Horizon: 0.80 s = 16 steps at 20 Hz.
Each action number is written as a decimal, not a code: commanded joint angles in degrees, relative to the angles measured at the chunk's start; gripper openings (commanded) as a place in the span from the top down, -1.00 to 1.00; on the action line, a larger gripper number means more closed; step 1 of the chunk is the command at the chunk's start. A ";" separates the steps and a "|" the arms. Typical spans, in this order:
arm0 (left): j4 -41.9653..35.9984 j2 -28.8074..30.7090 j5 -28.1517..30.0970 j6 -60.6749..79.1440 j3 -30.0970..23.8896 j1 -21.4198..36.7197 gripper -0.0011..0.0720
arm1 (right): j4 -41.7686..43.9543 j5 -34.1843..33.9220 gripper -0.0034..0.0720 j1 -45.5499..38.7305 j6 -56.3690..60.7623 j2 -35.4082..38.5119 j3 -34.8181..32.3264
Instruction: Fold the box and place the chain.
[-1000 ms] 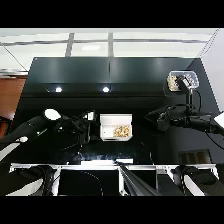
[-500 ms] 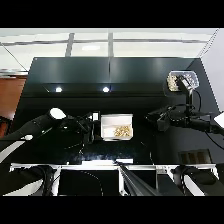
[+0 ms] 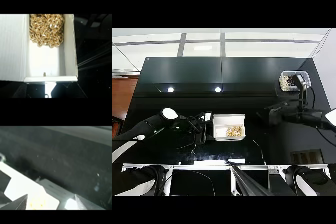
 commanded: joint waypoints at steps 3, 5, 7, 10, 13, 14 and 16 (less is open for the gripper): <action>-0.17 -0.02 0.04 0.04 0.07 0.00 0.04 | -0.35 -5.22 -0.99 6.75 3.02 -14.78 11.96; -0.17 -0.02 0.04 0.04 0.07 0.00 0.04 | -0.39 -6.69 -0.99 10.32 0.42 -19.47 13.90; -0.20 -0.02 0.39 0.04 0.07 0.00 0.04 | -1.62 -4.31 -0.99 12.90 -7.19 -21.57 13.92; -0.20 -0.02 0.42 0.04 0.07 0.00 0.04 | -7.96 4.35 -0.99 14.38 -11.98 -22.14 13.92; -0.20 -0.02 0.39 0.04 0.07 0.00 0.04 | -8.09 7.76 -0.99 14.53 -15.56 -22.14 13.92; -0.20 -0.02 0.35 0.04 0.07 0.00 0.03 | -8.13 8.46 -0.99 14.73 -17.46 -22.14 13.92; -0.22 -0.02 0.37 0.04 0.07 0.00 0.04 | -8.63 8.90 -0.99 14.84 -20.15 -22.14 13.88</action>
